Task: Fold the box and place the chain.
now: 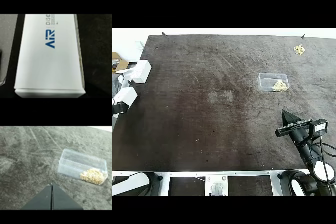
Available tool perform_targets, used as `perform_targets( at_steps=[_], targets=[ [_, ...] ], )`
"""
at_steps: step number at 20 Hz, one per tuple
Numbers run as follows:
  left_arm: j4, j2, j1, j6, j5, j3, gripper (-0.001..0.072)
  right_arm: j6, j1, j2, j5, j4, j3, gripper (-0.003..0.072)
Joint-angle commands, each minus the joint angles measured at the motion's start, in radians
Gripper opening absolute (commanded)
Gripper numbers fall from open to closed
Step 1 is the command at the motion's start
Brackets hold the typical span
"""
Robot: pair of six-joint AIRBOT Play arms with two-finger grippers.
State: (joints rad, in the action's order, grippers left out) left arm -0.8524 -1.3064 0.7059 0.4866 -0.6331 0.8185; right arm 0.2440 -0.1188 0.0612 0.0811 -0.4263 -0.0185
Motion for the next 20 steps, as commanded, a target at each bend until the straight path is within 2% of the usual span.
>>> perform_targets(
  at_steps=[1, 6, 7, 8, 9, 13, 16, 18, 20],
  targets=[
    [-0.006, -0.066, 0.002, -0.055, 0.008, 0.017, 0.0006, 0.000, 0.000, 0.000, 0.001, 0.000, 0.000, 0.0001],
    [-0.005, -0.077, 0.002, -0.102, 0.005, 0.023, 0.0013, 0.000, 0.000, 0.000, 0.001, 0.000, 0.000, 0.0001],
    [-0.005, -0.077, 0.002, -0.102, 0.002, 0.025, 0.0043, 0.000, 0.000, 0.000, 0.001, 0.001, 0.000, 0.0001],
    [-0.005, -0.074, 0.002, -0.102, -0.002, 0.025, 0.0449, 0.000, 0.000, 0.000, 0.001, 0.001, 0.000, 0.0001],
    [-0.005, -0.074, 0.002, -0.080, 0.002, 0.030, 0.0720, 0.000, 0.000, 0.000, 0.001, 0.000, 0.000, 0.0001],
    [-0.005, -0.037, 0.002, -0.040, -0.080, 0.076, 0.0711, 0.000, 0.000, 0.000, 0.001, 0.000, 0.000, 0.0001],
    [0.003, 0.052, 0.002, -0.006, -0.139, 0.129, 0.0711, 0.000, 0.000, 0.000, -0.001, 0.000, 0.000, 0.0001],
    [0.066, 0.134, 0.002, 0.011, -0.189, 0.178, 0.0710, 0.000, 0.000, 0.000, -0.014, 0.000, 0.000, 0.0001],
    [0.202, 0.223, 0.000, 0.010, -0.212, 0.215, 0.0702, 0.000, 0.000, 0.000, -0.034, 0.000, 0.000, 0.0001]
  ],
)
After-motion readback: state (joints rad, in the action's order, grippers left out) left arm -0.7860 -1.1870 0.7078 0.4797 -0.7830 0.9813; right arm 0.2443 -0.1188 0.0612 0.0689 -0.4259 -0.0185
